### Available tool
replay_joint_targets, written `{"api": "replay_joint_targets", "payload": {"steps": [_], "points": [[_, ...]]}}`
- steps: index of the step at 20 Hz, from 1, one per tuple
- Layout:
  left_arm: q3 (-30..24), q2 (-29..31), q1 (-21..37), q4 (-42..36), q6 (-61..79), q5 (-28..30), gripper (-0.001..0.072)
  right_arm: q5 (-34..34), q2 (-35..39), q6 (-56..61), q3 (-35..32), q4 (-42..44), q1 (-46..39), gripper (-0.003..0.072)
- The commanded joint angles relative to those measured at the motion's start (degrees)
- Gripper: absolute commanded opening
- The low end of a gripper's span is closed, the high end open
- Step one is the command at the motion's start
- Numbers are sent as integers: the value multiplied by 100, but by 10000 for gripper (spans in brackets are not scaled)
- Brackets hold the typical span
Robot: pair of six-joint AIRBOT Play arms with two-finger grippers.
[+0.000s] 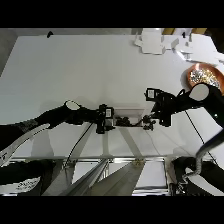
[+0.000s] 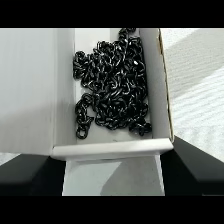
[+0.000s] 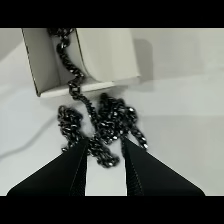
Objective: Fold the box and place the chain.
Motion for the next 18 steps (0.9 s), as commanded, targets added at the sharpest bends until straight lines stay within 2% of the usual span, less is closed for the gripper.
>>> {"api": "replay_joint_targets", "payload": {"steps": [1, 5, 9, 11, 12, 15, 18], "points": [[0, 4, 0, 0, 0, 0, 133, 15, -562, -627, -122, 516, -50, 222], [0, 4, -2, 2, 0, 0, 133, -9, -1029, -1123, -157, 638, 205, 241], [0, 4, 0, 2, 0, 2, 133, -245, -1250, -1097, -157, 671, 221, 234], [0, 4, 0, 0, 0, 2, 133, -251, -1250, -1095, -157, 765, 221, 116], [0, 4, 0, 0, 0, 2, 133, -181, -1237, -1097, -155, 791, 221, 24], [0, 4, 0, 0, 0, 0, 133, -116, -857, -815, -151, 385, 221, 20], [0, 4, 0, 2, 0, 2, 133, -11, 50, -142, 35, -697, 221, 20]]}}
